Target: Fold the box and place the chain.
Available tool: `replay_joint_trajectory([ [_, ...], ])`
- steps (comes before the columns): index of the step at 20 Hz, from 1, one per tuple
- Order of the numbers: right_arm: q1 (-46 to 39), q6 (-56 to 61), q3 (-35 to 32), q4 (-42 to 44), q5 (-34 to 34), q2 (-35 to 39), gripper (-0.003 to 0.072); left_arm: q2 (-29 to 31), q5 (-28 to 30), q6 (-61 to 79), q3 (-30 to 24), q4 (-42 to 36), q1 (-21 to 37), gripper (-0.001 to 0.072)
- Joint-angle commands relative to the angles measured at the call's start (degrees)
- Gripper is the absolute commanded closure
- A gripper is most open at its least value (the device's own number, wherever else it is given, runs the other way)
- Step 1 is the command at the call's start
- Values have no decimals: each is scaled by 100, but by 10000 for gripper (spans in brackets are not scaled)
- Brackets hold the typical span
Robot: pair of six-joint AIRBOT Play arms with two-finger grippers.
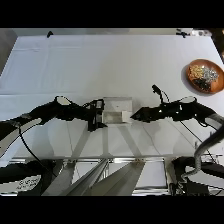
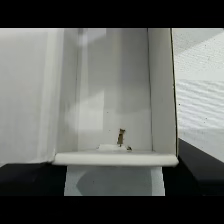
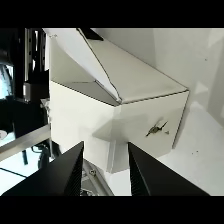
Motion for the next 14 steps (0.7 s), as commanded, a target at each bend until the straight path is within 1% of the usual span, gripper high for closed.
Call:
replay_joint_trajectory([
  [1,149,313,0,13,-310,83,378,4,0,0,2,0,0,434],
  [5,151,809,0,-295,-822,455,379,4,2,0,2,-2,0,434],
  [8,382,1547,11,-1056,-1300,826,380,4,2,0,2,0,0,434],
  [10,691,1899,122,-1478,-1408,855,380,4,2,0,2,0,0,434],
  [14,1224,2354,533,-1534,-1709,855,379,4,2,0,2,-2,0,434],
])
